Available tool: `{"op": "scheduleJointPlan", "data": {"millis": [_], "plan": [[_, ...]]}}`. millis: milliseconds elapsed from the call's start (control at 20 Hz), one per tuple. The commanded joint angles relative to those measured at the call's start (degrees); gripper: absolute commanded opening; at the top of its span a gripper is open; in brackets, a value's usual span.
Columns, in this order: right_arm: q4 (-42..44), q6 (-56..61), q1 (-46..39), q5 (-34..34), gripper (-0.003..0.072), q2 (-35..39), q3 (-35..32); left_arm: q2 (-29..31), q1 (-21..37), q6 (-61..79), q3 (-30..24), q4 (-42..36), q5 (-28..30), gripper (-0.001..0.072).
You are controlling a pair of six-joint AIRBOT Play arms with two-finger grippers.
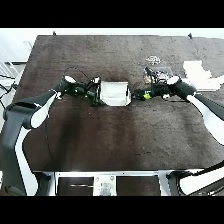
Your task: Fold the box and place the chain.
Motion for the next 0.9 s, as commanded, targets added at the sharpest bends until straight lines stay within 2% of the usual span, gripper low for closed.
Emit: {"op": "scheduleJointPlan", "data": {"millis": [0, 50, 200, 300, 850], "plan": [[0.7, 1.2, 0.1, 0.0, 0.0258, 1.1, 1.1, 0.0, 0.0, 0.0, 0.0, 0.0, 0.0, 0.0492], [1.3, 1.7, 0.1, 0.3, 0.0332, 1.1, 1.5, 0.0, 0.0, 0.0, 0.0, 0.0, 0.0, 0.0493], [3.2, 1.8, 0.2, 1.5, 0.0361, 1.1, 1.8, 0.0, 0.0, 0.0, 0.0, 0.0, 0.0, 0.0492], [3.1, 3.9, 0.8, 1.5, 0.0454, 1.1, 1.8, 0.0, 0.0, 0.0, 0.0, 0.0, 0.0, 0.0492], [2.5, 6.2, 4.2, 1.1, 0.0455, 1.1, 1.9, 0.0, 0.0, 0.0, 0.0, 0.0, 0.0, 0.0492]]}}
